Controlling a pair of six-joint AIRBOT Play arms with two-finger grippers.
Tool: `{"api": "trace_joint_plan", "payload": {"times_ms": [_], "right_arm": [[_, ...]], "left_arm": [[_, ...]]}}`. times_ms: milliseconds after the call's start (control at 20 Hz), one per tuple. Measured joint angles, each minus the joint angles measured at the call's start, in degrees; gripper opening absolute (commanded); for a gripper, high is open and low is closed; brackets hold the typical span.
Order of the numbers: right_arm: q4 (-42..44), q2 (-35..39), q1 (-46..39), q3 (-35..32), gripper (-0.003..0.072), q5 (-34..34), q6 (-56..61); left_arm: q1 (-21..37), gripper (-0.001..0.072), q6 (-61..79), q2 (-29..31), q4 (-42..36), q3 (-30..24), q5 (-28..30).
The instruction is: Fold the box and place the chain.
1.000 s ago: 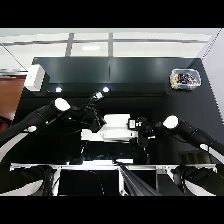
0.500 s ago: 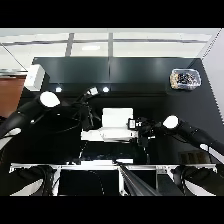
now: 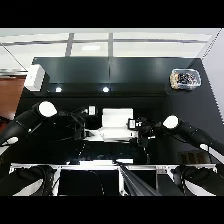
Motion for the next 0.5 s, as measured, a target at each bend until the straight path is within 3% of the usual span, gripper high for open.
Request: {"api": "trace_joint_plan", "payload": {"times_ms": [250, 350, 450, 500], "right_arm": [[-0.02, 0.00, 0.00, 0.00, 0.0190, -0.02, -0.02], [-0.02, 0.00, 0.00, 0.00, 0.0189, -0.02, -0.02], [-0.02, 0.00, 0.00, 0.00, 0.0189, -0.02, -0.02], [-0.02, 0.00, 0.00, 0.00, 0.0189, -0.02, -0.02]], "left_arm": [[-4.07, 0.0666, 8.81, -2.86, 0.76, -0.81, 2.43], [-5.14, 0.0471, 8.63, -3.58, -0.81, -0.92, 3.28], [-5.68, 0.0415, 7.30, -4.00, -2.97, -1.05, 3.67], [-5.88, 0.0285, 6.88, -4.13, -4.20, -1.09, 3.56]]}}
